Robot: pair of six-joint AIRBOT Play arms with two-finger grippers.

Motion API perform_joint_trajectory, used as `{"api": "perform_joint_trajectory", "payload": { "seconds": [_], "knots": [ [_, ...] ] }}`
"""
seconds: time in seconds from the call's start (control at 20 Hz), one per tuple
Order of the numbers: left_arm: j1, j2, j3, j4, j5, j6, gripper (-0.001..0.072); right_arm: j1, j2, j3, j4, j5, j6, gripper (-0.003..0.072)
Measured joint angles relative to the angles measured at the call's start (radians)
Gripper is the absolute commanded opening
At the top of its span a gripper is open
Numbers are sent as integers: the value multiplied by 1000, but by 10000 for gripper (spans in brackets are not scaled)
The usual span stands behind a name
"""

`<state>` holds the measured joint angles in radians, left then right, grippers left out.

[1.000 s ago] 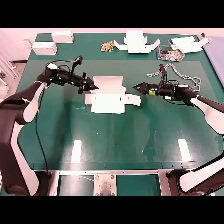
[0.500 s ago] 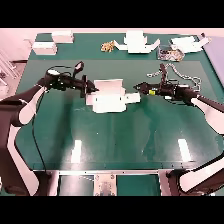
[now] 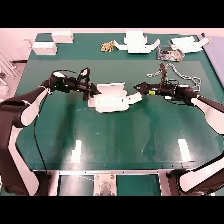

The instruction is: Fold the box and place the chain.

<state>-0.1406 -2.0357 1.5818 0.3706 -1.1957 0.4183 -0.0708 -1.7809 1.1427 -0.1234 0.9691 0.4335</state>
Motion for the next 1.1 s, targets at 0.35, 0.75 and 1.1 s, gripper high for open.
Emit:
{"api": "perform_joint_trajectory", "payload": {
  "seconds": [0.35, 0.75, 1.1],
  "knots": [
    [-1, -2, -2, 25, -5, 54, 12, 0, 0, 0, 0, 0, -22, 122],
    [-2, -1, 2, 62, -36, 63, 12, 0, 0, 0, 1, 0, -34, 120],
    [-3, -2, 22, 93, -50, 15, 12, 0, 0, 0, 0, 0, -50, 120]
  ]
}}
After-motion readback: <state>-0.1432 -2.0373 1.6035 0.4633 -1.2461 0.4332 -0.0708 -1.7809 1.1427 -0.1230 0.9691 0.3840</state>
